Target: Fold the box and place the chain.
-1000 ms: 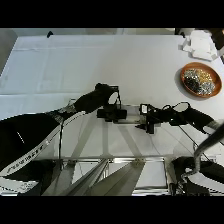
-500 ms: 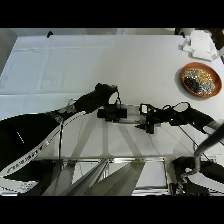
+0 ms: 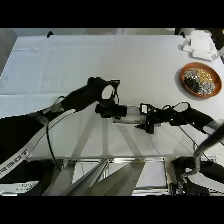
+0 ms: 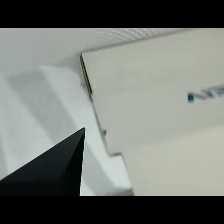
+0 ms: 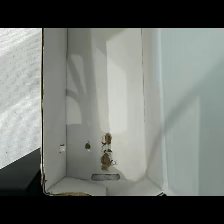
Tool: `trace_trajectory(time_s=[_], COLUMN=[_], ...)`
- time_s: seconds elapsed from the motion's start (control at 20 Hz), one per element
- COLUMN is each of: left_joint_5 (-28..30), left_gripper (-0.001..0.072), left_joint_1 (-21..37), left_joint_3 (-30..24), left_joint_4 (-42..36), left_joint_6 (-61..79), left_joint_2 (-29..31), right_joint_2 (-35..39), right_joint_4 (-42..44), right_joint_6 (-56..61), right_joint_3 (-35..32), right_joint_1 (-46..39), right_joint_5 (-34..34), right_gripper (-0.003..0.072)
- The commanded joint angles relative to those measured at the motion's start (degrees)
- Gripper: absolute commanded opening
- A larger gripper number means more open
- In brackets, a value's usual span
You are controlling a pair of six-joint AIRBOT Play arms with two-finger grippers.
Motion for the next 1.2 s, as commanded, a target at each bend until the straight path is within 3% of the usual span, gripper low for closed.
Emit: trace_trajectory(time_s=[0.0,0.05,0.25,0.35,0.45,0.65,0.75,1.0,1.15], left_joint_5=[-10.2,-12.5,-12.5,-11.5,-5.7,12.0,16.9,25.4,29.7], left_gripper=[0.0395,0.0395,0.0400,0.0531,0.0702,0.0708,0.0706,0.0706,0.0706], left_joint_1=[3.1,4.6,10.5,13.0,14.7,16.0,15.0,10.6,9.1], left_joint_3=[0.0,0.0,-0.1,-0.6,-4.7,-20.4,-25.5,-27.2,-27.1], left_joint_4=[-4.6,-5.2,-4.3,-4.3,-5.6,-11.0,-14.9,-25.9,-27.3], left_joint_6=[17.6,22.2,44.7,57.9,68.4,100.7,116.1,123.7,123.7], left_joint_2=[4.2,5.7,10.8,10.9,11.0,10.9,10.9,8.8,7.6], right_joint_2=[0.0,0.0,0.0,0.0,0.0,0.0,0.0,0.0,0.0], right_joint_4=[-0.1,-0.1,-0.1,-0.1,-0.1,-0.1,-0.1,-0.1,-0.1], right_joint_6=[-0.1,-0.1,-0.1,-0.1,-0.1,-0.1,-0.1,-0.1,-0.1], right_joint_3=[0.0,0.0,0.0,0.0,0.0,0.0,0.0,0.0,0.0], right_joint_1=[0.0,0.0,0.0,0.0,0.0,0.0,0.0,0.0,0.0], right_joint_5=[0.1,0.1,0.1,0.1,0.1,0.1,0.1,0.1,0.1], right_gripper=[0.0326,0.0326,0.0326,0.0326,0.0326,0.0326,0.0326,0.0326,0.0326])
